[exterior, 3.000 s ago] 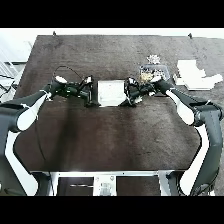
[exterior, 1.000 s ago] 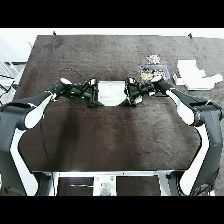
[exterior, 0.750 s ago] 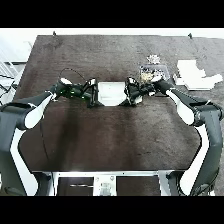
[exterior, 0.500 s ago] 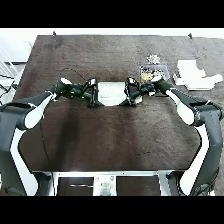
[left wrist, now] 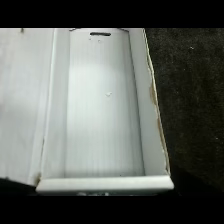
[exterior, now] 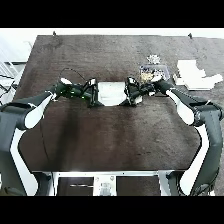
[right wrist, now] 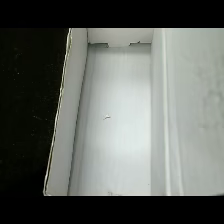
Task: Fold the box and place the chain.
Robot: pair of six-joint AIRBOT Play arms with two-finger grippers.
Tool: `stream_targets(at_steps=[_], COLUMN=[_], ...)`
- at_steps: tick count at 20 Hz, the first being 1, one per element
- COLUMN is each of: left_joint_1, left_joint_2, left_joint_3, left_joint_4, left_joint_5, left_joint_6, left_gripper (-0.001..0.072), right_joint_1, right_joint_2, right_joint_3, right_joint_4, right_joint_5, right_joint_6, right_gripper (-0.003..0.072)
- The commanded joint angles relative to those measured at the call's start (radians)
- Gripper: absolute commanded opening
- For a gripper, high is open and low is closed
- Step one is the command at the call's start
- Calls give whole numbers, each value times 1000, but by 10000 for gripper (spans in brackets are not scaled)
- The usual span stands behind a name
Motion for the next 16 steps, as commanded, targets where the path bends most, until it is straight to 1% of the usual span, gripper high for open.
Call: stream_targets(at_steps=[1,4,5,6,9,12,16], left_joint_1=[1,1,1,1,1,1,1], left_joint_2=[-1,0,-1,0,0,0,0], left_joint_3=[0,0,0,0,0,0,0], left_joint_4=[0,0,0,0,1,1,2], left_joint_5=[-2,-3,-3,-3,-4,-5,-5], left_joint_6=[0,0,0,0,0,0,0], left_gripper=[336,336,337,336,336,336,336], right_joint_1=[1,2,1,-7,-34,-77,-154], right_joint_2=[0,0,5,14,48,93,173], right_joint_3=[0,2,7,7,7,7,7], right_joint_4=[2,17,14,17,-18,-92,-92], right_joint_5=[0,0,2,5,46,61,112], right_joint_6=[0,0,2,17,82,161,205], right_gripper=[576,576,600,720,720,720,720])
